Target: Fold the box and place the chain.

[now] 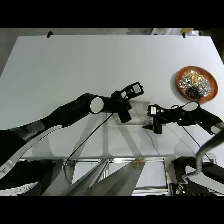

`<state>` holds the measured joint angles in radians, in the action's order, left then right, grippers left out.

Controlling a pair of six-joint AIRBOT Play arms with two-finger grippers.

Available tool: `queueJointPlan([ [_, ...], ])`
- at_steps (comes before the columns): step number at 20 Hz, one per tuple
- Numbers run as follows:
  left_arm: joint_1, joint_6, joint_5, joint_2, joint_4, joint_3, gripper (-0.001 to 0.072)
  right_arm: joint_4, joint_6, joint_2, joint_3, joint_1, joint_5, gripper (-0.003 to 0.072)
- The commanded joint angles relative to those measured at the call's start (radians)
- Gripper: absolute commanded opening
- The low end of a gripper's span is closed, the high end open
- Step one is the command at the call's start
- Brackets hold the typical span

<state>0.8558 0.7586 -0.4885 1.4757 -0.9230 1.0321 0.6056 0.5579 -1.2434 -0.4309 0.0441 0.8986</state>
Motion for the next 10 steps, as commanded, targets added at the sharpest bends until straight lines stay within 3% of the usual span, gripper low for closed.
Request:
queueJointPlan([
  [1, -0.018, 0.113, 0.073, 0.09, 0.014, 0.0, 0.0007, 0.0, 0.0, 0.001, -0.001, 0.0, 0.0, 0.0398],
  [5, -0.021, 0.117, 0.064, 0.109, 0.034, 0.0, 0.0007, 0.0, 0.0, 0.001, -0.001, 0.0, 0.0, 0.0398],
  [10, -0.046, 0.117, 0.0, -0.015, -0.022, 0.0, 0.0004, 0.0, 0.0, 0.001, -0.001, 0.0, 0.001, 0.0398],
])
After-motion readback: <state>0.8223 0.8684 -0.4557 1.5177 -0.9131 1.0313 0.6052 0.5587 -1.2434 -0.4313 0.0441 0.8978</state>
